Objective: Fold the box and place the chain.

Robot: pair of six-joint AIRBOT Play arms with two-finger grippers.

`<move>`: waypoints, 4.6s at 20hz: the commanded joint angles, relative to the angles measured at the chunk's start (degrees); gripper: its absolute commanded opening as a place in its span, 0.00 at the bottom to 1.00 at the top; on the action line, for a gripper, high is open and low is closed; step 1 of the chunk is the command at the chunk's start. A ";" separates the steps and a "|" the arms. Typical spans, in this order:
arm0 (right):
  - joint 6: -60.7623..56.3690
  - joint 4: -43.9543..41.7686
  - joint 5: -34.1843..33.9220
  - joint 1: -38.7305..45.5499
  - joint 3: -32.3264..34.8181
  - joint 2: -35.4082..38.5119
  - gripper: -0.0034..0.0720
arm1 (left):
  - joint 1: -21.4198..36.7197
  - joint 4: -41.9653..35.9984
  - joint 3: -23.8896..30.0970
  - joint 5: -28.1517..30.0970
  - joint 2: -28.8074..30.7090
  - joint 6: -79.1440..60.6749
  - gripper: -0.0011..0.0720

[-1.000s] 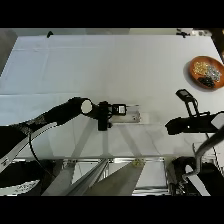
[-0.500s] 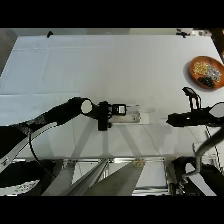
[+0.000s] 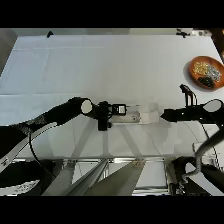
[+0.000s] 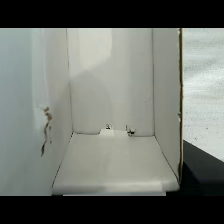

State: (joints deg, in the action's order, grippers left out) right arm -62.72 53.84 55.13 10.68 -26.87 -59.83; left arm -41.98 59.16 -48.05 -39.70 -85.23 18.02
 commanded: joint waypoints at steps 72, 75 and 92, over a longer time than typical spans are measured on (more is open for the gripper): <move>-40.22 22.77 -5.88 -44.59 -16.59 -10.56 0.64 | -0.02 -0.02 0.00 0.00 0.04 0.00 0.39; -43.23 24.52 -5.53 -47.06 -19.98 -13.49 0.63 | -0.02 0.00 0.00 0.02 0.04 0.00 0.39; -47.12 28.89 -2.45 -47.89 -20.98 -19.39 0.14 | -0.02 0.00 0.00 0.00 0.04 0.00 0.39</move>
State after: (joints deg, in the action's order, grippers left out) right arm -110.39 82.61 53.21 -37.12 -47.88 -78.91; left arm -41.98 59.16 -48.05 -39.72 -85.23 18.00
